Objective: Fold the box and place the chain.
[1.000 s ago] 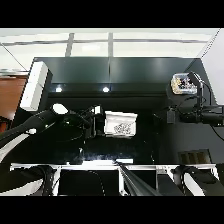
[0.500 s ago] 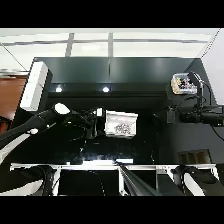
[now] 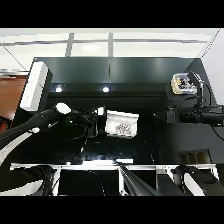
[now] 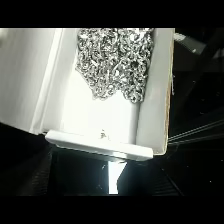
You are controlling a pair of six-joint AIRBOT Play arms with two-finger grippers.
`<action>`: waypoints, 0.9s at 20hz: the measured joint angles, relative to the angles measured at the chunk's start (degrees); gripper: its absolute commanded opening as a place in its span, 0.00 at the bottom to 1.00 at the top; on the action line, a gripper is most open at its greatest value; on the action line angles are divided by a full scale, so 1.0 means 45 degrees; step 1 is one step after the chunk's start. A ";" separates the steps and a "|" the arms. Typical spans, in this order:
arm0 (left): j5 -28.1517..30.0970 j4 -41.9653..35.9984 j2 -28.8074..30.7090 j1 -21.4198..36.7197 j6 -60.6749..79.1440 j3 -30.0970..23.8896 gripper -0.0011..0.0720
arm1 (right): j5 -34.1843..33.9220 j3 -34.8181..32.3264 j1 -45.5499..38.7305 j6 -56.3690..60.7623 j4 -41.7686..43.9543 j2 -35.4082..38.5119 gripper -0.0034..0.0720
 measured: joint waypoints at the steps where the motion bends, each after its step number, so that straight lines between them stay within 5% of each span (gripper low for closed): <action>1: -0.0049 0.0117 -0.0092 -0.0005 -0.0126 0.0102 0.98 | 0.0010 0.0000 0.0000 0.0000 0.0029 0.0005 0.38; 18: -0.1132 0.0879 -0.0505 -0.0345 -0.0510 0.0617 0.98 | 0.0248 0.0000 0.0000 0.0000 0.0355 0.0005 0.38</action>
